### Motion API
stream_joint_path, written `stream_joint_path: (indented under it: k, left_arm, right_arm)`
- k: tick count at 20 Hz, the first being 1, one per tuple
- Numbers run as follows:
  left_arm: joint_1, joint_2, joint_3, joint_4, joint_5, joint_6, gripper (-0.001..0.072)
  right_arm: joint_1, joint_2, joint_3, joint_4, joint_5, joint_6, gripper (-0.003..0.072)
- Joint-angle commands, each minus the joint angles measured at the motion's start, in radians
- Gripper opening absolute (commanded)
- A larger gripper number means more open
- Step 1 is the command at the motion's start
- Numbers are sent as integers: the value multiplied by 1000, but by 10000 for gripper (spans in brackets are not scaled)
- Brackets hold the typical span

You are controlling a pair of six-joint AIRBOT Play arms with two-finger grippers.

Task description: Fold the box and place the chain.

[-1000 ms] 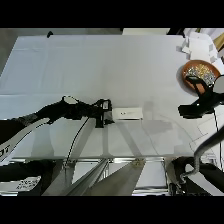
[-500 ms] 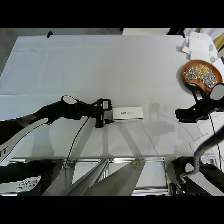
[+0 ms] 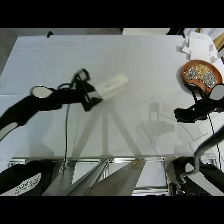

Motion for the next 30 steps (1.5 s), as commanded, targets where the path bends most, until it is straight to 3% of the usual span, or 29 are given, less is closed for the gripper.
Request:
stream_joint_path:
  k: [1,6,9,12,14,19,26,27,30]
  left_arm:
    - [166,134,1,272,7,-412,4]
    - [432,269,1,653,-80,-785,5]
    - [575,259,-2,727,-173,-867,4]
    - [665,237,-16,730,-189,-911,4]
    - [693,219,-27,738,-194,-912,4]
    - [695,171,-29,906,-267,-912,3]
    - [695,137,-31,938,-357,-912,14]
    - [695,137,-31,940,-370,-912,54]
    - [695,137,-31,948,-406,-912,515]
  right_arm:
    - [0,0,0,1,0,0,13]
    - [0,0,0,1,0,0,13]
    - [0,0,0,1,0,0,13]
    - [0,0,0,1,0,0,13]
    - [0,0,0,1,0,0,13]
    - [0,0,0,1,0,0,13]
    - [0,0,0,1,0,0,13]
    - [0,0,0,1,0,0,13]
    - [0,0,0,1,0,0,13]
